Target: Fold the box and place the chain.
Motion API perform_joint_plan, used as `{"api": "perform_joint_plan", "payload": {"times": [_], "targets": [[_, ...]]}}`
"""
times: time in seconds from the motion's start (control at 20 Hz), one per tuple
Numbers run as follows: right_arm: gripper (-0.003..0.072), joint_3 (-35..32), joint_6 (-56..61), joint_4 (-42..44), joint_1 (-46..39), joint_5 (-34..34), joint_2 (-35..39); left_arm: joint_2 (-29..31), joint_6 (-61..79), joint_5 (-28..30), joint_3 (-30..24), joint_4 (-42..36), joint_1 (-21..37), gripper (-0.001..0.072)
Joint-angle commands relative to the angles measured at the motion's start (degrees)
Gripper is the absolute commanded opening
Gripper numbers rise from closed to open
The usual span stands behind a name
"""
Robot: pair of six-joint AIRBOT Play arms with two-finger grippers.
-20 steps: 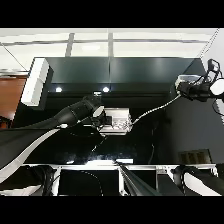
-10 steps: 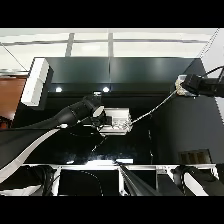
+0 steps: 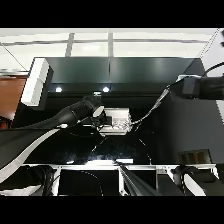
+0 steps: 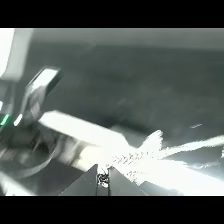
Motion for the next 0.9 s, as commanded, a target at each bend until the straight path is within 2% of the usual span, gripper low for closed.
{"api": "perform_joint_plan", "payload": {"times": [0.0, 0.15, 0.35, 0.85], "targets": [[0.0011, -2.47, -1.03, 1.84, 9.29, -0.98, 0.22, -0.04, 0.02, 0.02, 0.04, 0.00, 0.00, 0.0033], [0.0011, -7.41, 0.20, 2.67, 14.71, -7.96, 0.11, -0.04, 0.02, 0.00, 0.04, 0.00, 0.00, 0.0033], [0.0011, -12.17, 0.28, 7.32, 20.06, -13.27, -1.57, -0.04, 0.02, 0.00, 0.04, 0.00, 0.00, 0.0033], [0.0012, -12.57, -1.92, 10.60, 21.92, -17.57, -12.33, -0.04, 0.02, 0.00, 0.04, 0.02, 0.00, 0.0033]]}}
